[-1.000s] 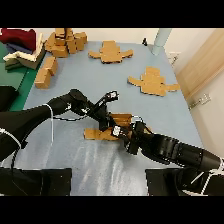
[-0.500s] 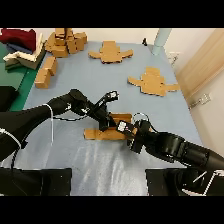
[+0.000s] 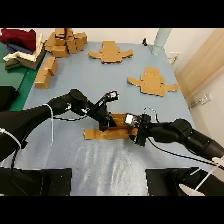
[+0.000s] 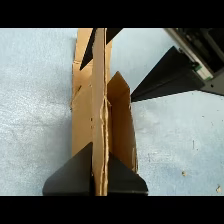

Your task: Fold the box.

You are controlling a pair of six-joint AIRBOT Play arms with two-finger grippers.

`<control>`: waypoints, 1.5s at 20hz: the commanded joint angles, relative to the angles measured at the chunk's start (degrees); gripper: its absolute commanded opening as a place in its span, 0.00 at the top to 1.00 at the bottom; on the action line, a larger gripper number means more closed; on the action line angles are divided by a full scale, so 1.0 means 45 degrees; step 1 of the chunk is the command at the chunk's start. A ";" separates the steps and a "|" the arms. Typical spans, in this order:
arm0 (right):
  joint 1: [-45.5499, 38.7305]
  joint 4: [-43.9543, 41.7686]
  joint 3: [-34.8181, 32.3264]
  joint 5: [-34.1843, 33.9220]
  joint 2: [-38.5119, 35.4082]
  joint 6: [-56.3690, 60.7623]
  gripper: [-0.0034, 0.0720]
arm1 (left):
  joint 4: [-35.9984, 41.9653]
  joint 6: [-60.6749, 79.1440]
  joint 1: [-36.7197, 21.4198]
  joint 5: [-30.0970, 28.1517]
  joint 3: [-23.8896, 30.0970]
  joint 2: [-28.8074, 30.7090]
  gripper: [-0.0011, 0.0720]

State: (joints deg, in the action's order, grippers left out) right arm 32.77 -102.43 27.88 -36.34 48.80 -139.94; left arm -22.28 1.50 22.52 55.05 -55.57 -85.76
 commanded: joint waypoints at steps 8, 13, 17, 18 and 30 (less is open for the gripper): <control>-0.1695 -0.5600 0.0593 -0.1350 0.3113 -0.6844 0.01 | -0.0005 0.0005 0.0000 0.0000 -0.0015 -0.0005 0.97; -0.1695 -0.5877 0.0724 -0.1627 0.3585 -0.7062 0.01 | -0.0005 0.0005 0.0000 0.0000 -0.0015 -0.0005 0.97; -0.1710 -0.5838 0.0748 -0.1715 0.3551 -0.6649 0.01 | 0.0000 0.0005 0.0000 0.0000 -0.0015 -0.0005 0.97; -0.1710 -0.5746 0.0763 -0.1719 0.3468 -0.6314 0.01 | 0.0000 0.0005 0.0000 0.0000 -0.0015 -0.0005 0.97; -0.1705 -0.4405 0.0758 -0.1923 0.3269 -0.5149 0.01 | -0.0005 0.0005 0.0000 0.0000 -0.0015 -0.0005 0.97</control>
